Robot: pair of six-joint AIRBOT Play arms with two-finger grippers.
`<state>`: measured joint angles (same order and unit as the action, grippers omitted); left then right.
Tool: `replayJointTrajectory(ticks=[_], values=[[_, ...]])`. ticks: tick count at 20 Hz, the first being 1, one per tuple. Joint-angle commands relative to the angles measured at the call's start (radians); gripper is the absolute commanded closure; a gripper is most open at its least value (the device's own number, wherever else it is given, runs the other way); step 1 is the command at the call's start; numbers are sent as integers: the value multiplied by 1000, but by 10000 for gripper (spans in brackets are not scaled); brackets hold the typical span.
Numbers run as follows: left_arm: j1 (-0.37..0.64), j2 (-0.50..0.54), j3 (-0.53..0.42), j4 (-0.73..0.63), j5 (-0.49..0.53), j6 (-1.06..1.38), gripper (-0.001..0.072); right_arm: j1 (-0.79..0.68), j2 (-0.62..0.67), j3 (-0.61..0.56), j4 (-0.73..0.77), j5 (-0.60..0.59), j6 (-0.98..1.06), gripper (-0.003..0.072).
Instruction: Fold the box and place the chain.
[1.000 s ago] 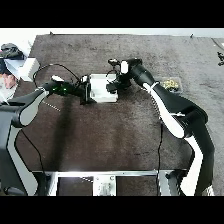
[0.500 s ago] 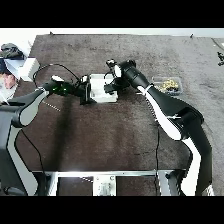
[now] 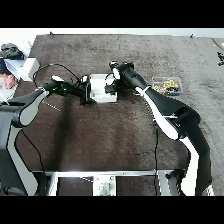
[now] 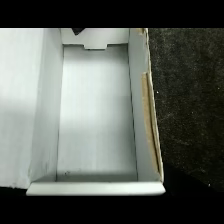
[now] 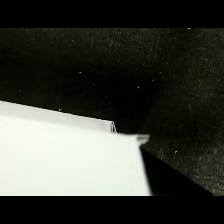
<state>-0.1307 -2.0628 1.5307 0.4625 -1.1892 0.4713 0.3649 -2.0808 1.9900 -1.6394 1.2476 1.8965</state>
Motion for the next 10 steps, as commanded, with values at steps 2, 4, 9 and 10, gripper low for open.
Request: replayJointTrajectory(ticks=[2,4,9,10], values=[[1,0,0,0,0,0,302,-1,-10,0,-3,-7,46,322],[0,0,0,0,0,0,302,-1,-10,0,-11,-12,65,323],[1,0,0,0,0,0,302,-6,-11,0,-11,-18,91,413],[0,0,0,0,0,0,302,-7,-12,0,-10,-17,95,413]])
